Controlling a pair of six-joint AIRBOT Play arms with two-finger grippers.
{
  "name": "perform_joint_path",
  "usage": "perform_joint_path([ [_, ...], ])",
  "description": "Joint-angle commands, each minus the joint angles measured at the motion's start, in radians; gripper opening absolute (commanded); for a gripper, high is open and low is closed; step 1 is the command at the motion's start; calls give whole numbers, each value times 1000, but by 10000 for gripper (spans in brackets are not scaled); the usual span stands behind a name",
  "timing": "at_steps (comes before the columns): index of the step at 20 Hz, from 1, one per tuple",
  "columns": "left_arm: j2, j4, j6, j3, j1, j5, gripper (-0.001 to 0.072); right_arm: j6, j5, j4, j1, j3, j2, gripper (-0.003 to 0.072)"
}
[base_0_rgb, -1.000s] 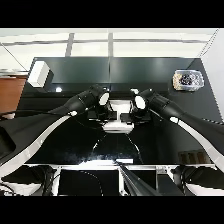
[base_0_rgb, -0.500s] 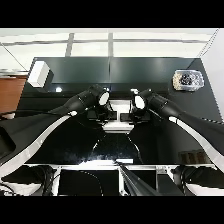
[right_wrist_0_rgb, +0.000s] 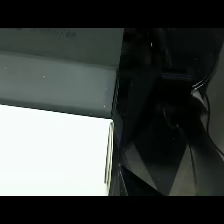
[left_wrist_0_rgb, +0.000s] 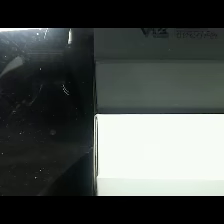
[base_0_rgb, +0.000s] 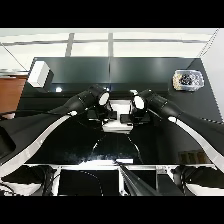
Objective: Fold the box and place the chain.
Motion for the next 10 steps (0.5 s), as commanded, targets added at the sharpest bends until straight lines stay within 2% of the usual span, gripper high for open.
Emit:
perform_joint_path([
  [1,0,-1,-1,0,0,-1,28,0,-1,-5,1,1,-3,233],
  [3,0,-1,0,0,0,-1,28,1,-8,-4,1,1,-3,232],
  [4,0,-1,-1,0,0,-1,28,1,-11,-4,1,1,-3,180],
  [5,0,-1,0,0,0,-1,28,1,-16,-4,1,1,-3,179],
  [6,0,-1,0,0,0,-1,28,0,-20,-4,1,1,-3,95],
  [7,0,-1,0,0,0,-1,28,1,-24,-3,1,1,-3,80],
  [8,0,-1,0,0,0,-1,28,1,-28,-3,1,1,-2,14],
  [10,0,-1,-1,0,0,-2,28,0,-36,-1,1,1,-2,14],
])
